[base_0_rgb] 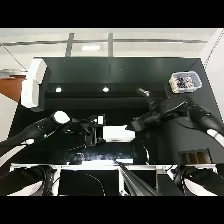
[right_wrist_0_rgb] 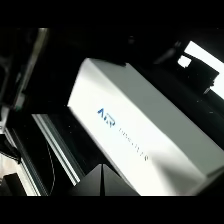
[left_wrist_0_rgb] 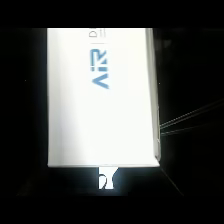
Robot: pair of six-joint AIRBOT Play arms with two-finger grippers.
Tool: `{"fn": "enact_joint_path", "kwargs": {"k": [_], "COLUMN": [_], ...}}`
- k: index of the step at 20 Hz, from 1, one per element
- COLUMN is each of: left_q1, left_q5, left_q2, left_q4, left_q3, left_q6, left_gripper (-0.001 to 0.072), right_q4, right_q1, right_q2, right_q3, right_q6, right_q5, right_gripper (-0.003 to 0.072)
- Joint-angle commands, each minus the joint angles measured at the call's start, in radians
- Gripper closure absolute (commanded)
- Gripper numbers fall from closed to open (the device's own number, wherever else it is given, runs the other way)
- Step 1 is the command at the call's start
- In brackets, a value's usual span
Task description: Fold the box and place the chain.
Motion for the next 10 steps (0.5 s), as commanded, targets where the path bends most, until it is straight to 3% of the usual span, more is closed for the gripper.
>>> {"fn": "enact_joint_path", "kwargs": {"k": [1,6,10], "left_q1": [0.002,0.002,-0.009], "left_q5": [-0.041,-0.13,-0.14], "left_q2": [0.057,0.201,0.304], "left_q4": [0.079,0.285,0.272], "left_q3": [0.001,0.001,0.03], "left_q6": [-0.137,-0.312,-0.435], "left_gripper": [0.0004,0.0003,0.0003], "right_q4": [0.006,0.006,-0.015], "right_q1": [-0.138,-0.31,-0.33], "right_q2": [0.115,0.179,0.179], "right_q3": [0.037,0.037,0.037], "right_q6": [-0.01,-0.01,-0.018], "right_q5": [-0.087,-0.139,-0.144], "right_gripper": [0.0665,0.0665,0.0665]}}
